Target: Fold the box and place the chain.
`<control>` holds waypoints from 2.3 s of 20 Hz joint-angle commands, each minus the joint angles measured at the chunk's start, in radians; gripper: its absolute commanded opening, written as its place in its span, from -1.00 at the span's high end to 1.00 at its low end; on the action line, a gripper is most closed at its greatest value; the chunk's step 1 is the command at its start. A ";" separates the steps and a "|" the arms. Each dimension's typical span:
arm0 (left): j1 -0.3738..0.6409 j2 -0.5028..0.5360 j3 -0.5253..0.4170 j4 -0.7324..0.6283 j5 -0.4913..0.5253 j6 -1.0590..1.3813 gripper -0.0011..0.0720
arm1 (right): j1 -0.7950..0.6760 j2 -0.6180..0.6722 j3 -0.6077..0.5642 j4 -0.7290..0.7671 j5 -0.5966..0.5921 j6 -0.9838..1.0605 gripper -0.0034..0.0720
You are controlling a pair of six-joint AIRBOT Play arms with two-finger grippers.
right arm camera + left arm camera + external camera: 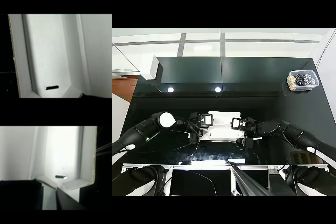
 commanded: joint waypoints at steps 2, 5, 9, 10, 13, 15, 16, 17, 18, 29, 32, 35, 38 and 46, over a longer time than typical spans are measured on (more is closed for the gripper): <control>0.009 0.013 0.000 0.071 -0.004 -0.021 -0.66 | 0.001 -0.001 0.000 0.000 0.005 0.000 -0.02; 0.008 0.013 0.000 0.057 -0.040 -0.021 -0.55 | 0.001 -0.001 0.000 0.000 0.005 0.000 -0.02; 0.007 0.013 0.000 -0.094 -0.045 -0.013 -0.47 | 0.001 -0.001 0.000 0.000 0.005 0.000 -0.02; 0.007 0.013 0.000 -0.096 -0.045 -0.013 -0.45 | 0.000 -0.001 0.000 0.000 0.005 0.000 -0.02; 0.007 0.012 0.000 -0.101 -0.055 -0.013 -0.33 | 0.000 -0.001 0.000 0.000 0.005 0.000 -0.02; 0.007 0.012 0.000 -0.118 -0.055 -0.013 0.02 | 0.001 -0.001 0.000 0.000 0.005 0.000 -0.02; 0.003 0.011 0.000 -0.124 -0.052 -0.013 0.03 | 0.001 -0.001 0.000 0.000 0.005 0.000 -0.02; -0.002 0.009 0.000 -0.122 -0.047 -0.012 0.03 | 0.001 -0.001 0.000 0.000 0.005 0.000 -0.02; -0.009 0.003 0.000 -0.125 -0.043 -0.011 0.05 | 0.001 -0.001 0.000 0.000 0.005 0.000 -0.02; -0.066 -0.034 0.000 -0.185 0.051 -0.010 0.54 | 0.000 -0.001 0.000 0.000 0.005 0.000 -0.02; -0.068 -0.039 -0.001 -0.198 0.052 -0.010 0.54 | 0.000 -0.001 0.000 0.000 0.006 0.000 -0.02; -0.074 -0.039 -0.001 -0.193 0.051 -0.010 0.54 | 0.001 -0.001 0.000 0.000 0.005 0.000 -0.02; -0.088 -0.039 -0.001 -0.183 0.052 -0.010 0.64 | 0.001 -0.001 0.000 0.000 0.005 0.000 -0.02; -0.092 -0.039 -0.001 -0.136 0.051 -0.010 0.20 | 0.000 -0.001 0.000 0.000 0.005 0.000 -0.02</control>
